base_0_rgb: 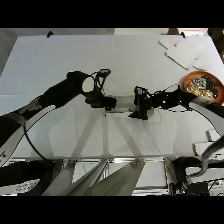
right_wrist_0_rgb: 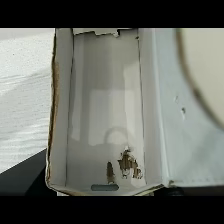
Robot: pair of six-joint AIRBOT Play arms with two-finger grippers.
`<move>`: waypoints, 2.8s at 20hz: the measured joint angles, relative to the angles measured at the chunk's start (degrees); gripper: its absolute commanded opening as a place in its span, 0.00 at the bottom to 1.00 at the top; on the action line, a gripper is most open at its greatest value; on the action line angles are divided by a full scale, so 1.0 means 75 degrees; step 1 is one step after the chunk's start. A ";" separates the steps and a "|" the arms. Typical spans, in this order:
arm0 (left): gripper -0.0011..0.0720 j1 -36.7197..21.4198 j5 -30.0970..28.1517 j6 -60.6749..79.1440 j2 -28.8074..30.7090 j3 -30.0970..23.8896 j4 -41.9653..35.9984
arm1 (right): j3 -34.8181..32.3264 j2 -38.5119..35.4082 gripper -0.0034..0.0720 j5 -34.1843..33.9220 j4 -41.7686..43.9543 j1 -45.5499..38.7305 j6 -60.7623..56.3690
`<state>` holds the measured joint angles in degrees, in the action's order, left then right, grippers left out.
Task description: Fold the box and place the chain.
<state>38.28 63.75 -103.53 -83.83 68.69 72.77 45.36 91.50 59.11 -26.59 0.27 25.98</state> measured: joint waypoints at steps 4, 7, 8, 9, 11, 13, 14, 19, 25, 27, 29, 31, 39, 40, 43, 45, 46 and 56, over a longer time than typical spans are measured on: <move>0.64 -0.0443 0.0367 0.1189 0.0799 0.0000 -0.0525 | 0.0000 -0.0003 0.73 0.0003 0.0000 0.0000 0.0000; 0.64 -0.0912 0.0638 0.2984 0.1116 -0.0111 -0.0705 | 0.0000 -0.0003 0.73 0.0006 0.0000 -0.0003 0.0003; 0.64 -0.1067 0.0688 0.3669 0.1160 -0.0204 -0.0740 | 0.0000 0.0000 0.73 0.0006 0.0000 -0.0003 0.0003; 0.64 -0.1236 0.0694 0.4514 0.1198 -0.0344 -0.0831 | 0.0000 0.0000 0.73 0.0006 0.0000 0.0000 0.0003; 0.66 -0.1574 0.0618 0.6382 0.1236 -0.0749 -0.1151 | 0.0000 0.0000 0.73 0.0006 0.0000 0.0000 0.0003; 0.75 -0.1958 0.0361 0.8548 0.1253 -0.1276 -0.1827 | 0.0000 -0.0003 0.73 0.0006 0.0003 0.0000 0.0003; 0.75 -0.2157 0.0233 0.9617 0.1250 -0.1533 -0.2215 | 0.0000 0.0000 0.73 0.0006 0.0003 -0.0003 0.0003; 0.91 -0.2961 -0.0044 1.3822 0.0711 -0.2305 -0.4232 | 0.0000 0.0000 0.73 0.0003 0.0003 0.0000 0.0006; 0.97 -0.3171 -0.0052 1.6710 -0.0323 -0.2477 -0.5639 | 0.0000 -0.0003 0.73 0.0006 0.0003 0.0000 0.0003; 0.97 -0.3185 -0.0058 1.7264 -0.0481 -0.2492 -0.6053 | 0.0000 0.0000 0.73 0.0006 0.0003 -0.0003 0.0003; 0.97 -0.3191 -0.0093 1.7588 -0.0568 -0.2500 -0.6309 | 0.0000 0.0000 0.73 0.0006 0.0003 0.0000 0.0006; 0.97 -0.3191 -0.0128 1.7768 -0.0612 -0.2500 -0.6470 | 0.0000 0.0000 0.73 0.0006 0.0003 0.0000 0.0006; 0.97 -0.3136 -0.0108 1.7588 -0.0662 -0.2500 -0.6473 | 0.0000 0.0000 0.73 0.0006 0.0000 0.0000 0.0003; 0.97 -0.3115 -0.0096 1.7535 -0.0664 -0.2500 -0.6464 | 0.0000 0.0000 0.73 0.0006 0.0003 0.0000 0.0006; 0.97 -0.3002 -0.0082 1.7395 -0.0679 -0.2500 -0.6443 | 0.0000 0.0000 0.73 0.0006 0.0003 0.0000 0.0006; 0.97 -0.2911 -0.0073 1.7308 -0.0731 -0.2500 -0.6446 | 0.0000 -0.0003 0.73 0.0006 0.0000 0.0000 0.0006; 0.97 -0.2865 -0.0082 1.7249 -0.0781 -0.2500 -0.6446 | 0.0000 0.0000 0.73 0.0006 0.0000 -0.0003 0.0006; 0.97 -0.2448 -0.0737 1.6885 -0.1233 -0.2500 -0.6761 | 0.0000 0.0000 0.73 0.0006 0.0003 0.0000 0.0006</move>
<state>19.92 58.22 23.11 -93.08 49.93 22.06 45.36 91.50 59.16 -26.57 0.27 26.02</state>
